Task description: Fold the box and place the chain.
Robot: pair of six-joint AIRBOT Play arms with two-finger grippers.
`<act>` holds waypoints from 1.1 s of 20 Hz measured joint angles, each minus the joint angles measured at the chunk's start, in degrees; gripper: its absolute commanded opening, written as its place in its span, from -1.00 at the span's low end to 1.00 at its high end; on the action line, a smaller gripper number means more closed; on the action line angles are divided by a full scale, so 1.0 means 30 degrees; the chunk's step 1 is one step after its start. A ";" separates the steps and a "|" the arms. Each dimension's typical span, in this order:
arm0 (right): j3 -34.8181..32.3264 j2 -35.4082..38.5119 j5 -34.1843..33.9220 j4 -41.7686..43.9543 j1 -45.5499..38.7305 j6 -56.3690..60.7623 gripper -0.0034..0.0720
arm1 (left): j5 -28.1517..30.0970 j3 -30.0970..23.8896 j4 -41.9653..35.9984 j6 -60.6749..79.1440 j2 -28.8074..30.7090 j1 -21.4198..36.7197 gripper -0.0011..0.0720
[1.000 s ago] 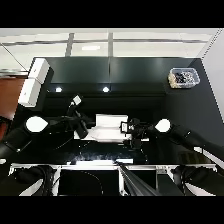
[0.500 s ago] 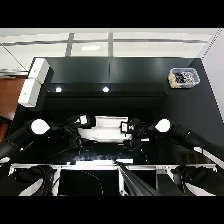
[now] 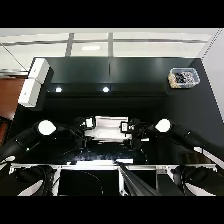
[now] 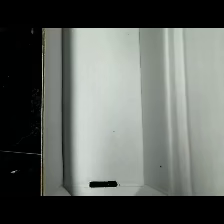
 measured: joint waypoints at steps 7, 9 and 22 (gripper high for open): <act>0.0000 0.0000 0.0000 -0.0015 0.0000 -0.0015 0.31 | 0.0058 0.0000 -0.1661 0.0131 -0.0080 -0.0073 -0.37; 0.0000 0.0000 0.0007 -0.0007 0.0000 -0.0007 0.31 | 0.0058 0.0000 -0.2215 0.0131 -0.0233 -0.0073 -0.37; 0.0000 0.0007 0.0022 -0.0015 0.0000 -0.0007 0.31 | 0.0729 0.0000 -0.4102 0.0998 -0.1282 -0.1151 0.04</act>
